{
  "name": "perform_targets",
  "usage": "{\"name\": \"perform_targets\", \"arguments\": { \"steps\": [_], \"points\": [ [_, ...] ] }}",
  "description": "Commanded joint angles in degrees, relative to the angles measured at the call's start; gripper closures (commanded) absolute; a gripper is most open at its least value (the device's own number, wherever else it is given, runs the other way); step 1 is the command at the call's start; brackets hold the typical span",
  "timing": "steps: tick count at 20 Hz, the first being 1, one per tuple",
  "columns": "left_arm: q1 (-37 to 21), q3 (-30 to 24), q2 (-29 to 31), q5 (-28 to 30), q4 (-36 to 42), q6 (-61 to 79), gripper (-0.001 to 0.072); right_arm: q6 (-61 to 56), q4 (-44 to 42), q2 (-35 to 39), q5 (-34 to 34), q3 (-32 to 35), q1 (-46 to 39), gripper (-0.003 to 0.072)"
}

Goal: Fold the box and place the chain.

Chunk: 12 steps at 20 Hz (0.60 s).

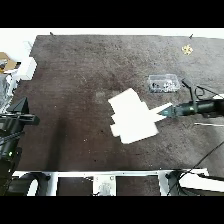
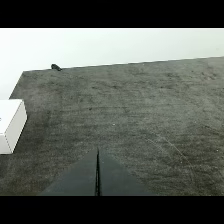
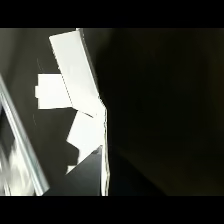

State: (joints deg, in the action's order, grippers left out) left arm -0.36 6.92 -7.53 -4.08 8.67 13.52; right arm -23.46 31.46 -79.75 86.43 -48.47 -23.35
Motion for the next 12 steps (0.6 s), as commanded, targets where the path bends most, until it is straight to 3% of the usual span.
{"name": "perform_targets", "arguments": {
  "steps": [1, 7, 9, 12],
  "points": [
    [0.0, 0.0, 0.0, 0.0, 0.0, 0.0, 0.0698, -0.6, -16.2, 5.2, -16.9, 9.0, 9.6, 0.0687],
    [0.0, 0.2, 0.0, -0.1, 0.0, 0.0, 0.0698, -0.6, -33.4, 4.3, -50.1, 8.8, 28.9, 0.0688],
    [0.0, 0.2, 0.0, -2.9, 0.0, 0.0, 0.0698, -0.6, -34.3, 1.3, -53.0, 7.0, 31.5, 0.0688],
    [0.0, 0.2, 0.0, -11.2, 0.0, 0.0, 0.0698, -0.6, -34.3, -4.7, -51.7, 3.3, 32.9, 0.0688]
  ]
}}
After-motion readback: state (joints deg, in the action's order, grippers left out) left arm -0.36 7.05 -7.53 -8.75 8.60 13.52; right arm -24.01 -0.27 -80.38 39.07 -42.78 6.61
